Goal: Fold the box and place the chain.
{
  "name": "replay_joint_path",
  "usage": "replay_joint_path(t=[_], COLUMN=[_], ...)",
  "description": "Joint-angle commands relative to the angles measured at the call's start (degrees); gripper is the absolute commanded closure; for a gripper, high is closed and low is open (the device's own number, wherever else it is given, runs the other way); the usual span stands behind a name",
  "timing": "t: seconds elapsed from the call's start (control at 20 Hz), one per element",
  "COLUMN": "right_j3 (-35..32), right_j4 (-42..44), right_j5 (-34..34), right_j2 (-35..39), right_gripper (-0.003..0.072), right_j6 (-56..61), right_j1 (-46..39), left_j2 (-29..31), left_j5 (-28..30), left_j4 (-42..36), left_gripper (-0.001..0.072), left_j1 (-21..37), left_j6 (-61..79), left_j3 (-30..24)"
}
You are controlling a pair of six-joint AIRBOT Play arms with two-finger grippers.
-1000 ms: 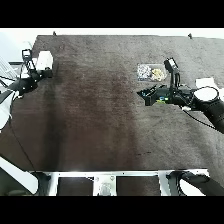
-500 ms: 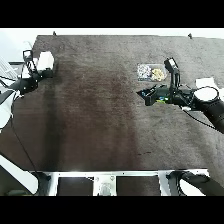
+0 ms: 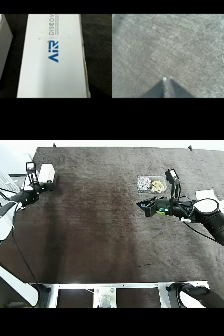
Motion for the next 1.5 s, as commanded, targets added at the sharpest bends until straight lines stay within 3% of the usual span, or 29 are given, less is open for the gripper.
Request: replay_joint_path(t=[0.0,0.05,0.15,0.2,0.25,0.3,0.35,0.45,0.7,0.95,1.05,1.1,1.15,1.2,1.3,1.45], right_j3=[0.02,0.02,0.02,0.02,0.04,0.04,0.04,0.04,0.07,0.07,0.07,0.07,0.07,0.07,0.04,-1.05], right_j4=[0.22,0.35,2.21,2.99,3.34,3.65,3.65,3.63,3.61,3.61,3.61,3.61,3.54,2.95,-0.17,-8.63], right_j5=[-0.13,-0.13,-0.15,-0.20,-0.17,-0.17,-0.17,-0.24,-0.79,-0.76,-0.79,-0.83,-1.05,-2.10,-6.43,-13.57], right_j2=[0.00,0.02,0.04,0.04,0.04,0.04,0.04,0.04,0.04,0.09,1.33,2.78,4.70,6.99,11.61,19.61], right_gripper=[0.0352,0.0286,0.0245,0.0244,0.0243,0.0179,0.0163,0.0163,0.0162,0.0124,0.0126,0.0217,0.0534,0.0676,0.0678,0.0680], right_j6=[2.10,3.19,3.39,3.39,3.39,3.41,3.39,3.39,3.37,3.37,3.32,2.80,1.09,-0.57,-0.46,6.10], right_j1=[0.02,0.02,0.00,0.00,0.00,-0.02,-0.04,-0.04,-0.04,-0.04,-0.04,-0.04,-0.04,-0.04,-0.04,-0.04], left_j2=[0.09,0.17,0.17,0.17,0.20,0.17,0.20,0.39,1.40,8.44,12.72,15.32,18.27,21.05,26.03,38.91], left_j5=[-1.22,-2.01,-1.92,-1.16,-1.44,-2.43,-3.93,-6.60,-6.97,-7.96,-12.17,-15.72,-20.52,-25.77,-30.62,-20.55], left_j4=[0.26,0.44,0.70,0.70,0.81,0.81,0.81,0.76,0.79,3.43,5.40,7.04,8.46,8.87,8.04,7.80], left_gripper=[0.0384,0.0266,0.0252,0.0152,0.0147,0.0093,-0.0011,-0.0011,-0.0011,-0.0011,-0.0006,0.0113,0.0400,0.0686,0.0695,0.0696], left_j1=[0.17,0.15,0.15,0.17,0.61,1.27,1.95,2.99,2.99,2.99,2.99,2.99,2.99,2.99,2.36,-2.23], left_j6=[-0.02,0.00,0.00,0.00,0.00,-0.22,-0.50,-0.55,-0.66,-0.52,-0.55,-1.05,-1.05,0.17,0.28,4.42], left_j3=[0.07,0.07,0.07,0.07,0.07,0.09,0.07,0.09,0.07,0.07,0.07,0.07,0.07,0.07,-0.57,-9.84])
